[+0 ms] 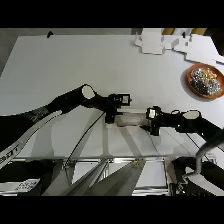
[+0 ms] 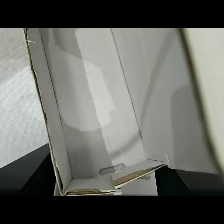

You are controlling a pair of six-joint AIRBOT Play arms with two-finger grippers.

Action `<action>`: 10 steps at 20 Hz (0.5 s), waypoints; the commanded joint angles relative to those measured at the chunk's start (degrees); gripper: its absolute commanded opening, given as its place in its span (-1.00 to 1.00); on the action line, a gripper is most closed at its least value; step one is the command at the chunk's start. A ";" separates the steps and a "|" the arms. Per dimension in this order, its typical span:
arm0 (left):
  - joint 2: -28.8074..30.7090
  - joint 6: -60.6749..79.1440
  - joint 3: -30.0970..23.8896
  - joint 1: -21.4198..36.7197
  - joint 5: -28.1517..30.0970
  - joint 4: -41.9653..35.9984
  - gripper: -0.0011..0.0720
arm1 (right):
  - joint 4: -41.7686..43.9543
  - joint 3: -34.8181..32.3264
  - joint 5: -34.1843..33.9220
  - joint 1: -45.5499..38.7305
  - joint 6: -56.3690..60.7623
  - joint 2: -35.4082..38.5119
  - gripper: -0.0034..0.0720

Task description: Fold the box and place the chain.

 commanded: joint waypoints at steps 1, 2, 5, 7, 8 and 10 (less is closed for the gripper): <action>0.02 -0.02 0.00 0.00 0.17 -0.07 -0.96 | 0.70 -0.02 -0.04 0.02 -0.48 -1.99 0.45; 0.02 -0.02 -0.02 0.00 0.17 -0.07 -0.96 | 0.70 -0.02 -0.07 0.02 -0.48 -2.32 0.27; 0.00 -0.04 0.00 0.00 0.17 -0.07 -0.96 | 0.70 -0.02 -0.28 0.02 -0.46 -2.36 -0.05; 0.02 -0.04 0.00 0.00 0.17 -0.07 -0.96 | 0.70 -0.02 -0.33 0.02 -0.48 -2.36 -0.07; 0.02 -0.02 0.00 0.00 0.17 -0.07 -0.96 | 0.70 -0.02 -0.35 0.02 -0.48 -2.36 -0.07; 0.02 -0.02 0.00 0.00 0.17 -0.07 -0.96 | 0.70 -0.02 -0.44 0.02 -0.46 -2.34 -0.07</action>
